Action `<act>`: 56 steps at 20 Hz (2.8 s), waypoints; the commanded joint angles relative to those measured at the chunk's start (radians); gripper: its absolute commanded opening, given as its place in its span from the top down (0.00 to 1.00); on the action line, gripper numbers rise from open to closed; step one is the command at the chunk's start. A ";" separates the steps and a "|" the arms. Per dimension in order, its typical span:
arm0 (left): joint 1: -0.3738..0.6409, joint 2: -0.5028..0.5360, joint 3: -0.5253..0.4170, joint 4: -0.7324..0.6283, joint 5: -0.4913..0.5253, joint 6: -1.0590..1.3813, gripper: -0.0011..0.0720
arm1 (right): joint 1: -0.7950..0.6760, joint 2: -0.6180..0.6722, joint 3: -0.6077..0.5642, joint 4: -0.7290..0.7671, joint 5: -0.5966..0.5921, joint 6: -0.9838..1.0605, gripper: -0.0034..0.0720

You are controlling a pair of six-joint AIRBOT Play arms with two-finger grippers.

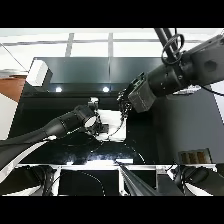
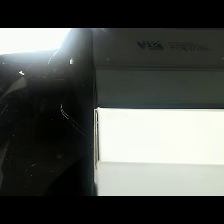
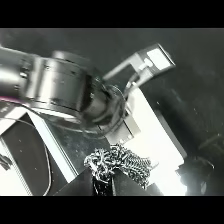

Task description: Fold the box and place the chain.

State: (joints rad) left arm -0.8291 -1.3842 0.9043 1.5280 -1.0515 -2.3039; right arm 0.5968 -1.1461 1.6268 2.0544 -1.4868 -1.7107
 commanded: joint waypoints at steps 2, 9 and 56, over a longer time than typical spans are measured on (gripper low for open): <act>0.000 0.000 0.000 0.000 -0.001 0.000 0.95 | 0.002 -0.004 -0.069 0.007 -0.008 0.001 0.93; 0.000 0.000 0.000 0.000 0.000 0.000 0.95 | 0.034 -0.005 -0.226 0.033 0.119 0.001 0.93; 0.581 0.330 -0.358 -0.809 0.043 2.234 0.02 | -0.353 0.232 -0.751 -0.360 0.200 0.106 0.02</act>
State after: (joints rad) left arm -0.2283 -1.0229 0.5884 0.8093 -1.0885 -0.2829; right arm 0.2634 -0.9699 0.9405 1.7111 -1.3392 -1.6203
